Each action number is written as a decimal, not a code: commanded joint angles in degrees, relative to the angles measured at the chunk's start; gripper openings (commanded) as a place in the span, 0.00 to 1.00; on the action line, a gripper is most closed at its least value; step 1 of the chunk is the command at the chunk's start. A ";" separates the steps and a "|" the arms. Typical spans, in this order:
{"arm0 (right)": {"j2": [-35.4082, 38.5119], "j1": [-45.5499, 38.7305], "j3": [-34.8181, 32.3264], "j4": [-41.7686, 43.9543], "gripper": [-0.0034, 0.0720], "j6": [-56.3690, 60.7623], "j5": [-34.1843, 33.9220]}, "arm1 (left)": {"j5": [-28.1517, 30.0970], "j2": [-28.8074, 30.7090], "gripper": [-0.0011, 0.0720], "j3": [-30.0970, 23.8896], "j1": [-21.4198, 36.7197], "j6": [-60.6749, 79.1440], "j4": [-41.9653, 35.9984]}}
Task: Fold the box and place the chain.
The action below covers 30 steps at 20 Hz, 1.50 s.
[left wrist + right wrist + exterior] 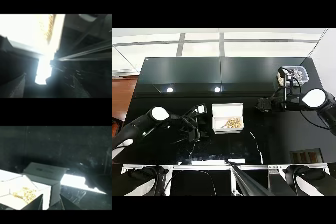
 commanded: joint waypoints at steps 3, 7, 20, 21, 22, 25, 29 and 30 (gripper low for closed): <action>0.02 0.00 -0.02 0.04 0.38 0.04 -0.17 | 3.34 -8.90 0.99 4.61 -0.46 9.92 -5.14; 0.02 0.00 -0.02 0.02 0.38 0.02 -0.22 | 3.32 -11.13 0.99 6.19 -1.40 10.56 -5.40; 0.02 -0.02 -0.02 -0.09 0.38 0.00 -0.90 | 4.46 -12.15 0.99 7.37 -4.61 12.07 -5.64; 0.02 -0.02 -0.02 -0.11 0.38 0.00 -0.90 | 4.48 -12.20 0.98 7.43 -4.61 12.07 -5.68; 0.02 -0.02 -0.02 -0.31 0.38 0.00 -0.90 | 4.46 -12.24 0.90 7.48 -4.63 12.04 -5.66; 0.00 -0.02 -0.02 -0.44 0.38 0.00 -1.36 | 4.46 -12.26 0.46 7.52 -4.66 12.07 -5.62; -2.05 1.73 0.00 2.05 0.91 0.00 -10.43 | 4.50 -12.26 0.46 7.52 -4.98 12.04 -5.60; -3.56 2.49 0.02 4.87 0.91 -0.28 -14.51 | 4.48 -12.26 0.46 7.52 -5.03 12.04 -5.62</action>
